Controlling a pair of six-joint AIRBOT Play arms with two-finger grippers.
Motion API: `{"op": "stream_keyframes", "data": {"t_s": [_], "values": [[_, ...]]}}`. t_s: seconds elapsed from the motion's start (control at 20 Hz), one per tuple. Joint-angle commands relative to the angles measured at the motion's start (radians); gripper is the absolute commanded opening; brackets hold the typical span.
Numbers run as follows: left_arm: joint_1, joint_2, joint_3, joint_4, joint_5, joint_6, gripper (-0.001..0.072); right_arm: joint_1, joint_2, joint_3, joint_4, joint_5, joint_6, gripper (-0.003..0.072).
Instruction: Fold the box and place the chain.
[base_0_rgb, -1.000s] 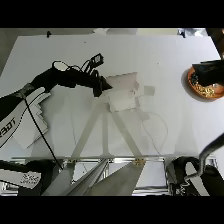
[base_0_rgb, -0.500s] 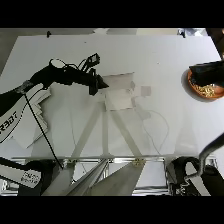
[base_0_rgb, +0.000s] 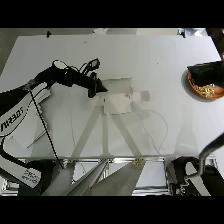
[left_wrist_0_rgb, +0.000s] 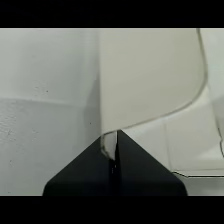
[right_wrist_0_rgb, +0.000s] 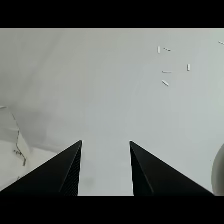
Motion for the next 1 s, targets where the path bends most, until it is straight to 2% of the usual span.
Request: {"op": "stream_keyframes", "data": {"t_s": [0.0,0.3,0.8,0.95], "values": [[-0.001,-0.013,0.001,0.007,0.05,0.064,0.0001,0.0,-0.001,0.0,0.006,0.008,0.0,0.035],[-0.018,-0.014,0.001,0.074,0.058,0.066,0.0001,0.0,-0.001,0.0,0.006,0.009,0.001,0.035],[-0.019,-0.026,0.001,0.043,0.073,0.07,0.0007,0.0,0.0,0.0,0.006,0.011,0.025,0.035],[-0.019,-0.026,0.001,0.043,0.072,0.069,0.0007,0.0,0.0,0.0,0.006,0.036,-0.025,0.035]]}}
